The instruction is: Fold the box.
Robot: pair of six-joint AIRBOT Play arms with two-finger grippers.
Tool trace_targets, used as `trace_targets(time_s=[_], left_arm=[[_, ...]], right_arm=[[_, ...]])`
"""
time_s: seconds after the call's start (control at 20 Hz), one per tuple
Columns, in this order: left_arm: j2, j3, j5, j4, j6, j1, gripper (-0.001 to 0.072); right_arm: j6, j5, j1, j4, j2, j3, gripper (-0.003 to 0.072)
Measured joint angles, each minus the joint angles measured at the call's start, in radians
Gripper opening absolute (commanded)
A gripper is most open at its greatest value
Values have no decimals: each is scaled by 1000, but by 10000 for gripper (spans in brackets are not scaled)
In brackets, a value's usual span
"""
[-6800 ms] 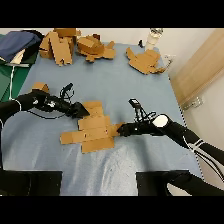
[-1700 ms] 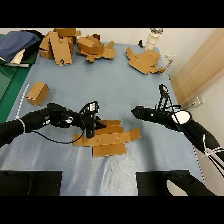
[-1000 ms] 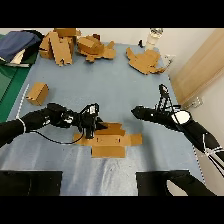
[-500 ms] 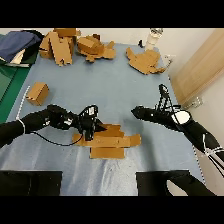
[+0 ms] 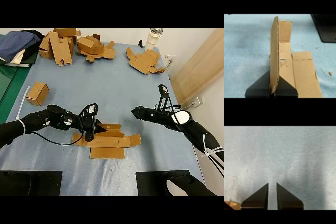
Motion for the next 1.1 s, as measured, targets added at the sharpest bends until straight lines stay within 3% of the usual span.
trace_targets(time_s=[0.75, 0.95, 1.1], left_arm=[[0, -1, -3, 0, -25, 0, 11], [0, -1, -3, -1, -25, 0, 11], [0, -1, -3, -1, -25, 0, 11]], right_arm=[[63, 21, 1, -23, 3, 4, 163], [14, 35, 63, -173, 72, 12, 163], [17, 101, 190, -338, 173, 13, 162]])
